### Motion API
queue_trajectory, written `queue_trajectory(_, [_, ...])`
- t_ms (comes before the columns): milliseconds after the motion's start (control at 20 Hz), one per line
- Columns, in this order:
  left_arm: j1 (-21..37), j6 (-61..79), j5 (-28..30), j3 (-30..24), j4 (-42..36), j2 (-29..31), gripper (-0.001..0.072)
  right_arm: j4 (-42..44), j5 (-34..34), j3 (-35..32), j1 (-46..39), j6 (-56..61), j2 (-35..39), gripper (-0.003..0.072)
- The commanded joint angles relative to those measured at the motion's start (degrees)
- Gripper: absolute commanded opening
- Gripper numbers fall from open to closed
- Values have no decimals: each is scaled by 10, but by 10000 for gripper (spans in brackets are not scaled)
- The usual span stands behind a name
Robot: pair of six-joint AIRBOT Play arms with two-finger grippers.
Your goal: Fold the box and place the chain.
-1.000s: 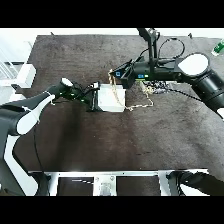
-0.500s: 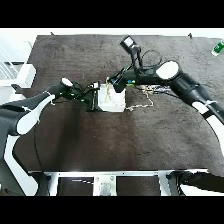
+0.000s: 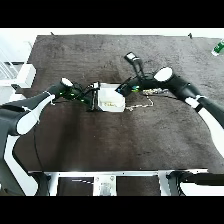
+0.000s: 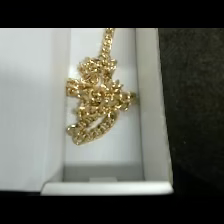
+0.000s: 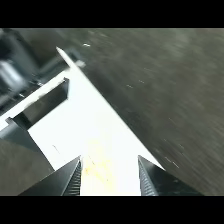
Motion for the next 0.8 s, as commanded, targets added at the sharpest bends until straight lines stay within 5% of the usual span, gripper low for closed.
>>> queue_trajectory(0, [0, 0, 0, 0, 0, 0, 482, -28, 103, -1, -73, -2, 21, 408])
queue_trajectory(350, [0, 0, 0, 0, 0, 0, 482, -156, 129, -13, -97, -70, -62, 551])
queue_trajectory(750, [0, 0, 0, 0, 0, 0, 482, -165, 128, -13, -69, -173, -91, 551])
